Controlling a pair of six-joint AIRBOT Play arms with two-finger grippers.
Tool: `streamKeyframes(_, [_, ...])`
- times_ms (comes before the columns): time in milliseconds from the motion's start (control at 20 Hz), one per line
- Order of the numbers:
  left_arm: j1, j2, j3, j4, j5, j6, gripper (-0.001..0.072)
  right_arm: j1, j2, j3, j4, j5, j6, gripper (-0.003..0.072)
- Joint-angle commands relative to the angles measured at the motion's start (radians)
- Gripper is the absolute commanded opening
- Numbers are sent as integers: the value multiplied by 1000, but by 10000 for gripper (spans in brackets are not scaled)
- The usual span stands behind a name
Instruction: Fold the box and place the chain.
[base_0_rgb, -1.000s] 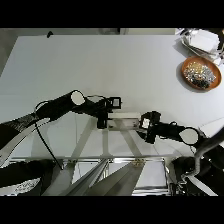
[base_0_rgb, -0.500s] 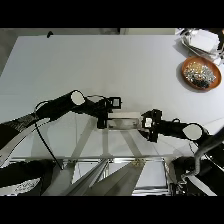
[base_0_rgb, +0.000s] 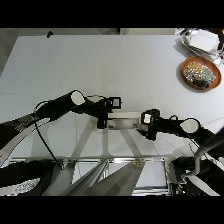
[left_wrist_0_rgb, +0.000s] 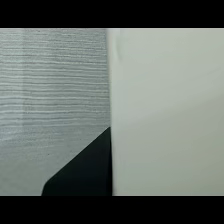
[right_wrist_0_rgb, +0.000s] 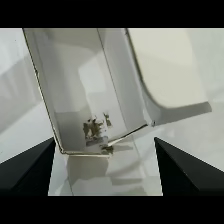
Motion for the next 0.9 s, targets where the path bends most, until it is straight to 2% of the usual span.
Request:
streamKeyframes(0, [0, 1, 0, 0, 0, 0, 10, -2, -54, 41, 33, 16, -53, 682])
streamKeyframes(200, [0, 1, 0, 0, 0, 0, 10, -2, -126, 68, 59, 73, -126, 681])
streamKeyframes(450, [0, 1, 0, 0, 0, 0, 10, -2, -156, 68, 65, 124, -149, 650])
streamKeyframes(700, [0, 1, 0, 0, 0, 0, 10, -2, -190, 68, 85, 118, -200, 630])
streamKeyframes(750, [0, 1, 0, 0, 0, 0, 10, -1, -198, 68, 92, 117, -215, 616])
streamKeyframes(800, [0, 1, 0, 0, 0, 0, 10, -1, -200, 68, 94, 116, -229, 570])
streamKeyframes(850, [0, 1, 0, 0, 0, 0, 10, -2, -201, 68, 94, 111, -229, 567])
